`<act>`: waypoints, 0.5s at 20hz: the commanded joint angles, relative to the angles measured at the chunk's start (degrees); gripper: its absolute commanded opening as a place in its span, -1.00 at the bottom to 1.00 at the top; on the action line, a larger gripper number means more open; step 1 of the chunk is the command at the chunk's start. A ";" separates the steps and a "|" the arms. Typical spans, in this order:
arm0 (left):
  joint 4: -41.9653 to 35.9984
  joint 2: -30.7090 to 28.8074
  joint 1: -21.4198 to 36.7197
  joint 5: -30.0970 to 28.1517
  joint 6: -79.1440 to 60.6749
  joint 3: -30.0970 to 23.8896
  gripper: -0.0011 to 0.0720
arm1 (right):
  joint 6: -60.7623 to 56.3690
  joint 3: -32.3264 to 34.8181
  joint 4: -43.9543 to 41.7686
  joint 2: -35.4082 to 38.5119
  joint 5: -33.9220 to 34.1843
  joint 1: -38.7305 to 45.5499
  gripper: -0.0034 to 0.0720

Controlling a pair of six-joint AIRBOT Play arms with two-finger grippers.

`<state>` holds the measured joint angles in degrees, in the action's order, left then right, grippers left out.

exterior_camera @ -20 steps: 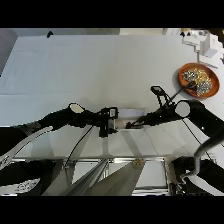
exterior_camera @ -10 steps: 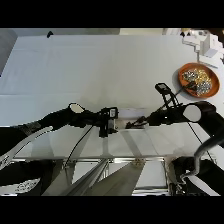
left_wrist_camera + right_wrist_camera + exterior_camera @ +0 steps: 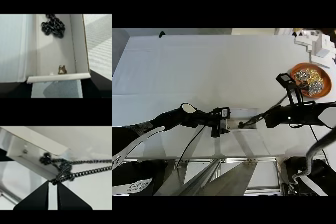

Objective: Fold the box and place the chain.

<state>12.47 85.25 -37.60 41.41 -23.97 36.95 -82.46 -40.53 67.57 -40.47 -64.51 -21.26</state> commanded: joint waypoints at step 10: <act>0.00 -0.04 0.00 0.00 -0.02 0.02 -0.59 | -1.86 -4.33 -1.86 -8.79 9.14 -17.90 -0.86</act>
<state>12.47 85.25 -37.60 41.41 -23.99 36.95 -83.70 -44.18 65.78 -46.54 -59.20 -35.00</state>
